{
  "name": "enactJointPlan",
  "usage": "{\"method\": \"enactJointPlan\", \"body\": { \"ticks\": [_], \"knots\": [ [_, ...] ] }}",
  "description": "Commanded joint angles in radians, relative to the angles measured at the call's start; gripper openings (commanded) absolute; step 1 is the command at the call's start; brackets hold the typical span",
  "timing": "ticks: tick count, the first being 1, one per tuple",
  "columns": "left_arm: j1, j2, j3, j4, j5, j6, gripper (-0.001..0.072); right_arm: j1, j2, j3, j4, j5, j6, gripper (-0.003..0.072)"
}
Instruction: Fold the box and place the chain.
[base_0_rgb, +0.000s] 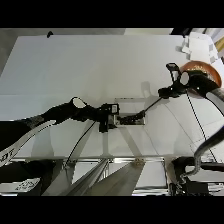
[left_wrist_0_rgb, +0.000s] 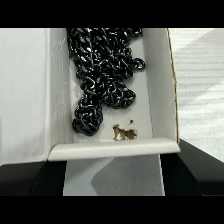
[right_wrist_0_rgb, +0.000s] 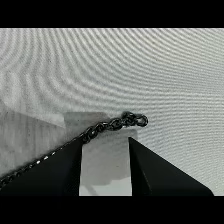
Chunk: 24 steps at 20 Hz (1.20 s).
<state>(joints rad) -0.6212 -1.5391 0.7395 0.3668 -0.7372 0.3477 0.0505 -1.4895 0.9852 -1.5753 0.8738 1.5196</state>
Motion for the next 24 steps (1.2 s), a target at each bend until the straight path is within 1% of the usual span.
{"method": "enactJointPlan", "body": {
  "ticks": [1, 5, 7, 8, 14, 16, 21, 24],
  "knots": [
    [0.000, 0.001, 0.000, 0.000, 0.000, 0.000, 0.0273, -0.001, -0.006, 0.001, 0.002, -0.023, 0.003, 0.0271],
    [0.000, 0.001, 0.000, 0.000, 0.000, 0.000, 0.0273, -0.001, -0.006, 0.001, 0.004, -0.030, 0.003, 0.0261],
    [0.000, 0.001, 0.000, 0.000, 0.000, 0.000, 0.0273, -0.001, -0.006, 0.001, 0.004, -0.030, 0.003, 0.0193],
    [0.000, 0.001, 0.000, 0.000, 0.000, 0.000, 0.0273, -0.001, -0.006, 0.001, 0.005, -0.029, 0.003, 0.0172],
    [0.000, 0.001, 0.000, 0.000, 0.000, 0.000, 0.0273, -0.001, -0.007, 0.000, 0.013, -0.013, 0.003, 0.0148],
    [0.000, 0.001, 0.000, 0.000, 0.000, 0.000, 0.0273, -0.001, -0.007, 0.000, 0.013, -0.007, 0.003, 0.0078],
    [0.000, 0.001, 0.000, 0.000, 0.000, 0.000, 0.0273, -0.001, -0.011, 0.000, 0.013, -0.001, 0.003, 0.0077],
    [0.000, 0.001, 0.000, 0.000, 0.000, 0.000, 0.0273, -0.001, -0.014, 0.000, 0.018, 0.007, 0.002, 0.0017]
  ]
}}
